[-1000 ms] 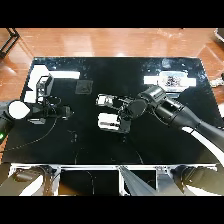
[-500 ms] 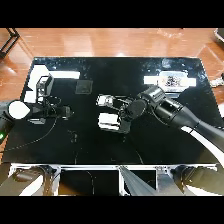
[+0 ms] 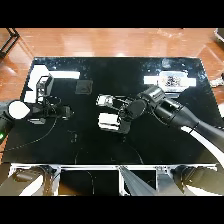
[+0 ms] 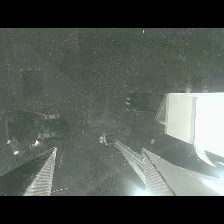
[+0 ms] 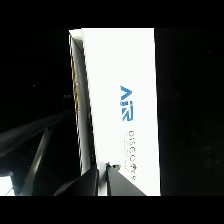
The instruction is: Fold the box and place the chain.
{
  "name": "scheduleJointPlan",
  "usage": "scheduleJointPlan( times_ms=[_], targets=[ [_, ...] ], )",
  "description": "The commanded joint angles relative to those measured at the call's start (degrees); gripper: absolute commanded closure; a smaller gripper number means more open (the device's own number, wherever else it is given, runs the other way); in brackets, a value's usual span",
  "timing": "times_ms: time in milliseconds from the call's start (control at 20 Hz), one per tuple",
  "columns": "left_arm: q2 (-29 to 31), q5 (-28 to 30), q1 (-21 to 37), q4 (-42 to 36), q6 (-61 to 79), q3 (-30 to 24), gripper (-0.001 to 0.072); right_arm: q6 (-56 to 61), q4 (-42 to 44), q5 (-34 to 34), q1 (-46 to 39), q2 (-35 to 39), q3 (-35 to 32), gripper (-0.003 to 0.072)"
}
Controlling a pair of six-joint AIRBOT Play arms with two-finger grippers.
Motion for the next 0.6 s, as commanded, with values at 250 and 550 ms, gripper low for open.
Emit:
scheduleJointPlan(
  times_ms=[250,550],
  targets=[
    [0.0,0.0,0.0,0.0,0.0,0.0,0.0084,0.7,0.2,-0.1,0.1,-0.8,0.0,0.0612],
    [0.0,0.0,0.0,0.0,0.0,0.0,0.0084,0.7,0.2,-2.0,0.1,-1.3,-0.5,0.0612]
  ],
)
